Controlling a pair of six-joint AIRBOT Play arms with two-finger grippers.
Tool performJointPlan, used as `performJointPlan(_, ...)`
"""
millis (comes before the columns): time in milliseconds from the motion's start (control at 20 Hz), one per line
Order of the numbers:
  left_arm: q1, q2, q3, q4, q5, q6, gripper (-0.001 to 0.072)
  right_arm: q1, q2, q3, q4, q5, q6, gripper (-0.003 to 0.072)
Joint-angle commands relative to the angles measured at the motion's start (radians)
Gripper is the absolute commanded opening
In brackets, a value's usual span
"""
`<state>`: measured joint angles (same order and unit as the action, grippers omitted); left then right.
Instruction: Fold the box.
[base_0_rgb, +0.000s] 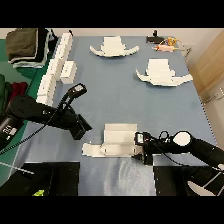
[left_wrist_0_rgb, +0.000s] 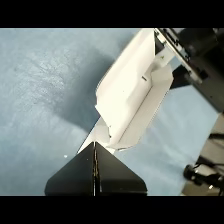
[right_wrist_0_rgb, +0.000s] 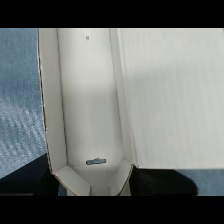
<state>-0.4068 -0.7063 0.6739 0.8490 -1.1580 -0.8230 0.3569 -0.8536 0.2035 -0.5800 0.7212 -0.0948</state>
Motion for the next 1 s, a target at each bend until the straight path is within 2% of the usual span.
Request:
performJointPlan(0, 0.002, 0.018, -0.018, 0.024, -0.045, 0.179, 0.0013, 0.0, 0.001, 0.001, 0.0, 0.001, 0.0, 0.0436)
performJointPlan(100, 0.002, 0.044, -0.077, -0.007, -0.053, 0.335, 0.0018, 0.0, 0.001, 0.001, 0.0, 0.0, 0.0, 0.0436)
performJointPlan(150, 0.002, 0.051, -0.107, -0.026, -0.051, 0.396, 0.014, 0.0, 0.001, 0.001, 0.0, 0.0, 0.0, 0.0436)
performJointPlan(200, 0.002, 0.054, -0.137, -0.042, -0.024, 0.418, 0.0495, -0.001, 0.001, 0.001, 0.0, 0.001, 0.0, 0.0437)
performJointPlan(250, 0.002, 0.053, -0.163, -0.046, 0.014, 0.417, 0.0641, -0.001, 0.001, 0.001, 0.0, 0.001, 0.0, 0.0437)
performJointPlan(400, 0.001, 0.053, -0.23, -0.054, 0.122, 0.486, 0.0662, 0.0, 0.001, 0.001, 0.0, 0.0, 0.0, 0.0437)
performJointPlan(550, -0.01, 0.041, -0.267, -0.071, 0.178, 0.602, 0.0662, -0.001, 0.001, 0.001, 0.0, 0.001, 0.0, 0.0437)
performJointPlan(950, -0.208, -0.051, -0.289, -0.075, 0.287, 0.65, 0.066, -0.001, 0.001, 0.001, 0.0, 0.0, 0.0, 0.0437)
